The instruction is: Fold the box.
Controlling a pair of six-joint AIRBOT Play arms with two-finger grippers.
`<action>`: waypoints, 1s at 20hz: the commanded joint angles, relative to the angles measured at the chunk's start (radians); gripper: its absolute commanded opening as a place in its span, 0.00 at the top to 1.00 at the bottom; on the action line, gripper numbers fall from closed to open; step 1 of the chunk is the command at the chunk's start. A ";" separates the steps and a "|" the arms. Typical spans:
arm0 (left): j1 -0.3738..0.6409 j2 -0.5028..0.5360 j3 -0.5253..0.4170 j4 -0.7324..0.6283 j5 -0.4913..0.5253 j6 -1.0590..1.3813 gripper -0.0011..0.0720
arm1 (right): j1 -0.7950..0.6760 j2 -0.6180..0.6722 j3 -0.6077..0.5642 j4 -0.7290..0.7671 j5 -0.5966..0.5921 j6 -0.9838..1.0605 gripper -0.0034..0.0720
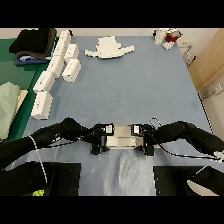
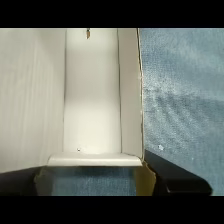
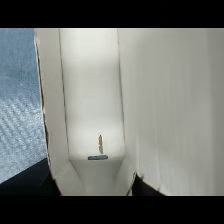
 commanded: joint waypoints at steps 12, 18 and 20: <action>0.000 0.001 0.001 -0.001 -0.001 0.000 0.34 | 0.001 0.000 0.000 0.000 0.000 0.001 0.28; 0.000 0.001 0.001 -0.001 -0.001 0.000 0.34 | 0.001 0.000 0.000 0.000 0.000 0.000 0.27; 0.000 0.001 0.001 0.000 -0.001 0.000 0.34 | 0.001 0.000 0.000 0.000 0.000 0.000 0.27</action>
